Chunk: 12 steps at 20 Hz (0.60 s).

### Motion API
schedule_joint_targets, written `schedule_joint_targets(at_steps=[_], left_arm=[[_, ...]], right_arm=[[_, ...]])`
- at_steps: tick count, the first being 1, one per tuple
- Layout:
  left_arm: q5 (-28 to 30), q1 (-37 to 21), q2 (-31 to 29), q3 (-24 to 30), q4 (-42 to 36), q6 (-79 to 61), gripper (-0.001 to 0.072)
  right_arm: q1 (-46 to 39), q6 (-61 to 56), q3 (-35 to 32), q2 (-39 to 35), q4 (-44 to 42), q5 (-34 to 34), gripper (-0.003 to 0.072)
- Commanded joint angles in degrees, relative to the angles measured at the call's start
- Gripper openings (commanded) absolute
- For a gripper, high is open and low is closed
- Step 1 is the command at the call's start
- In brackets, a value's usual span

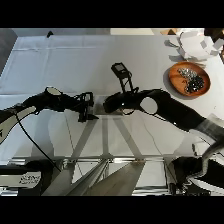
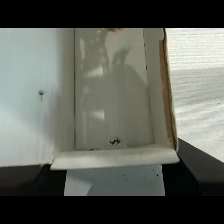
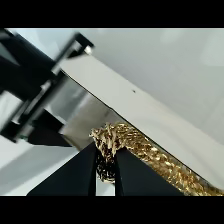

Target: Fold the box and place the chain.

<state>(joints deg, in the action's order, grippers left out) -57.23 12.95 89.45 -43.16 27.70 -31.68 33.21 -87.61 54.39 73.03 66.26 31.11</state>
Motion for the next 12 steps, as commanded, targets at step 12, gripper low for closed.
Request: schedule_joint_targets(at_steps=[12], left_arm=[[0.00, 0.00, 0.00, 0.00, 0.02, 0.00, 0.0329]], right_arm=[[0.33, 7.23, 0.02, -1.03, 2.84, 5.81, 0.0205]])
